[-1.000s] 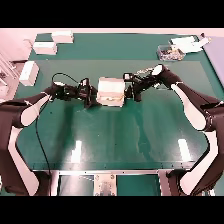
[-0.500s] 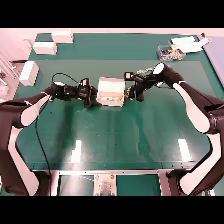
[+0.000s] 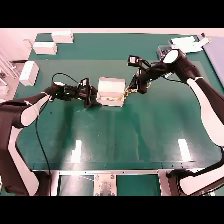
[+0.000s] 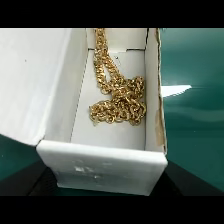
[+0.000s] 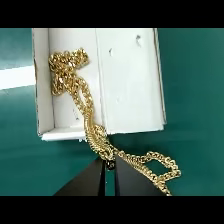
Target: Fold the box and place the chain.
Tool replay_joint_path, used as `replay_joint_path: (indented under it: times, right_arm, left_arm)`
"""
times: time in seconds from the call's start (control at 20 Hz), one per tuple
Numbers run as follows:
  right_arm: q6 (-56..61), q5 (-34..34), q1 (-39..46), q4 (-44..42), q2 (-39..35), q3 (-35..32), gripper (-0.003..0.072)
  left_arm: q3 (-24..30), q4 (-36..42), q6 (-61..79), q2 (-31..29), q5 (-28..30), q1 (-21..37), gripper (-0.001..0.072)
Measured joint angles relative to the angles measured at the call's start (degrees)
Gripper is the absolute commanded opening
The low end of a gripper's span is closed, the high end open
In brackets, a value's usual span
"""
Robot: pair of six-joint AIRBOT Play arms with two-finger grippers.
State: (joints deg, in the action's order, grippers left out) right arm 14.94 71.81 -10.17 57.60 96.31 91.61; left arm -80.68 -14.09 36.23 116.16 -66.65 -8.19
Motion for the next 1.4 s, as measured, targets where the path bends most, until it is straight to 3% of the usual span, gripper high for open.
replay_joint_path:
  times: [0.2, 0.45, 0.7, 0.95, 1.0, 1.05, 1.1, 1.4]
  right_arm:
    - [1.4, -0.8, -3.0, -2.1, -5.3, 0.0, 0.0005]
    - [3.8, -10.0, -10.2, -5.4, -8.9, 0.0, 0.0005]
    - [9.2, -15.9, -14.8, -6.7, -6.6, -0.4, 0.0005]
    - [13.2, -18.4, -13.1, -6.3, -2.9, -4.6, 0.0007]
    - [13.5, -18.8, -12.6, -6.0, -2.2, -5.6, 0.0071]
    - [13.5, -19.3, -12.1, -5.7, -1.7, -6.5, 0.0358]
    - [13.4, -19.4, -11.5, -5.4, -1.3, -7.3, 0.057]
    - [10.8, -15.5, -7.7, -4.1, -2.7, -8.8, 0.0569]
  left_arm:
    - [0.0, 0.0, 0.0, 0.0, 0.0, 0.0, 0.0483]
    - [0.0, 0.0, 0.0, 0.0, 0.0, 0.0, 0.0483]
    - [0.0, 0.0, 0.0, 0.0, 0.0, 0.0, 0.0482]
    - [0.0, 0.0, 0.0, 0.0, 0.0, 0.0, 0.0483]
    - [0.0, 0.0, 0.0, 0.0, 0.0, 0.0, 0.0483]
    - [0.0, 0.0, 0.0, 0.0, 0.0, 0.0, 0.0483]
    - [0.0, 0.0, 0.0, 0.0, 0.0, 0.0, 0.0482]
    - [0.0, 0.0, 0.0, 0.0, 0.0, 0.0, 0.0483]
